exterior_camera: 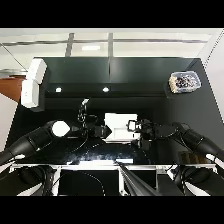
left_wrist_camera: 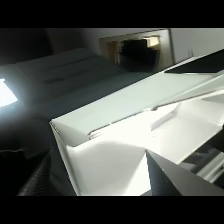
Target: Fold the box and place the chain.
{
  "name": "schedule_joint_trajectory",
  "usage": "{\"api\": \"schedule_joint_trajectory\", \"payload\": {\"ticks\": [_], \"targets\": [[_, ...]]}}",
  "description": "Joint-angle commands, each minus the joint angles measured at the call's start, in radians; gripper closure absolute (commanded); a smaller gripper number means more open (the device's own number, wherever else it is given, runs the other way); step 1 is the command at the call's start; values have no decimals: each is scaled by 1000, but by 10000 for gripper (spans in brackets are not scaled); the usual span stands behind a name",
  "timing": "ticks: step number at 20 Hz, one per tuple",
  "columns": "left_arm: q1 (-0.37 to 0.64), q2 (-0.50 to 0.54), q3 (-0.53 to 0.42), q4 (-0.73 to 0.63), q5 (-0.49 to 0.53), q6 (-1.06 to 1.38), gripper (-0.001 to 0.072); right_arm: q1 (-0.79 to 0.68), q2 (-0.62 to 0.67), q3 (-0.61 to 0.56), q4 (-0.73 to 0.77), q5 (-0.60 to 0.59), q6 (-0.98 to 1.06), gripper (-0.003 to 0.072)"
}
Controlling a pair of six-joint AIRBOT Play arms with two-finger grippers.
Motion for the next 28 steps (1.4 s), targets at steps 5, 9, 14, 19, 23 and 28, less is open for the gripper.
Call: {"api": "schedule_joint_trajectory", "payload": {"ticks": [5, 9, 14, 19, 23, 28], "targets": [[-71, -1, 68, 350, -76, -337, 26, 0, 0, 0, 0, 0, 0, 455], [-73, -11, 69, 351, -73, -371, 26, 0, 0, 0, 0, 0, 0, 455], [-73, -57, 80, 343, -63, -393, 26, 0, 0, 0, 0, 0, 0, 455], [-84, -114, 132, 341, -51, -411, 26, 0, 0, 0, 0, 0, 0, 455], [-105, -129, 153, 351, -66, -493, 39, 0, 0, 0, 0, 0, 0, 455], [-178, -193, 232, 539, -195, -700, 97, 0, 0, 0, 0, 0, 0, 455]]}}
